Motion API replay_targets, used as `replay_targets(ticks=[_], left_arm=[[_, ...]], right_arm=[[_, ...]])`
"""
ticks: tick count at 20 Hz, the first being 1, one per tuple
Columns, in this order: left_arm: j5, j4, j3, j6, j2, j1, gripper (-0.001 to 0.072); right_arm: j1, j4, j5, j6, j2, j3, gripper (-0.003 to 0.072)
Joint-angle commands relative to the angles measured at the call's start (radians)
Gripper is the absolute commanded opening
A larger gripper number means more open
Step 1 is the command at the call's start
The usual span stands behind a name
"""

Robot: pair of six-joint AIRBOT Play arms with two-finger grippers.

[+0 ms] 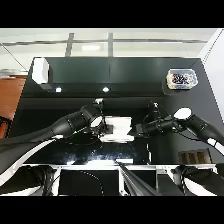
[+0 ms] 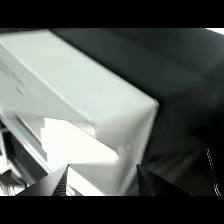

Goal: Fold the box and place the chain.

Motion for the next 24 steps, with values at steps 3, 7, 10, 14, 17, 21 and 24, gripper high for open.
replay_targets(ticks=[3, 7, 10, 14, 17, 21, 24], left_arm=[[0.000, 0.000, 0.000, 0.002, 0.000, 0.000, 0.0026], [0.001, 0.000, 0.000, 0.002, 0.000, 0.000, 0.0026], [0.001, 0.000, 0.000, 0.002, 0.000, 0.000, 0.0026], [0.001, 0.000, 0.000, 0.002, 0.000, 0.000, 0.0026], [0.001, 0.000, 0.000, 0.002, 0.000, 0.000, 0.0026], [0.000, 0.000, 0.000, 0.002, 0.000, 0.000, 0.0026], [0.000, 0.000, 0.000, 0.002, 0.000, 0.000, 0.0027]], right_arm=[[0.120, -0.006, -0.153, 0.147, -0.001, 0.019, 0.0471], [0.172, -0.064, -0.172, 0.234, 0.000, 0.026, 0.0471], [0.187, -0.143, -0.167, 0.296, 0.000, 0.045, 0.0471], [0.187, -0.178, -0.167, 0.351, 0.000, 0.070, 0.0470], [0.211, -0.312, -0.157, 0.481, 0.000, 0.105, 0.0470], [0.271, -0.495, -0.140, 0.652, 0.000, 0.167, 0.0394], [0.323, -0.609, -0.137, 0.787, -0.002, 0.217, 0.0393]])
